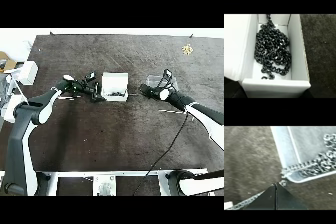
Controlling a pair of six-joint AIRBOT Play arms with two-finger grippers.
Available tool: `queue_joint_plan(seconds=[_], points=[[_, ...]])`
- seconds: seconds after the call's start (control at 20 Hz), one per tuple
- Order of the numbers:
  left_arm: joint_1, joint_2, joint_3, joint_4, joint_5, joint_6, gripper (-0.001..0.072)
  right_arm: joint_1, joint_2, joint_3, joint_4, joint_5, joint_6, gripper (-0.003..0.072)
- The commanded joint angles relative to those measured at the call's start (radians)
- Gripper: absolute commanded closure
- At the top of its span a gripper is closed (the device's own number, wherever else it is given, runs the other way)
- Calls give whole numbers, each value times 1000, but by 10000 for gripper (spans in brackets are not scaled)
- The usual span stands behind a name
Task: Fold the box and place the chain.
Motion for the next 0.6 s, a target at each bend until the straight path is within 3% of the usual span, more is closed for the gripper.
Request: queue_joint_plan(seconds=[0.0,0.15,0.25,0.3,0.35,0.55], points=[[1,0,0,0,0,0,357,28,62,4,-17,3,-2,682],[1,0,0,0,0,0,358,44,126,4,-46,62,-1,679],[1,0,0,0,0,0,357,28,128,-11,-79,137,-1,318],[1,0,0,0,0,0,358,19,124,-35,-97,130,-1,406],[1,0,0,0,0,0,357,4,115,-58,-96,108,0,441],[1,0,0,0,0,0,358,-36,50,-79,-43,13,6,439]])
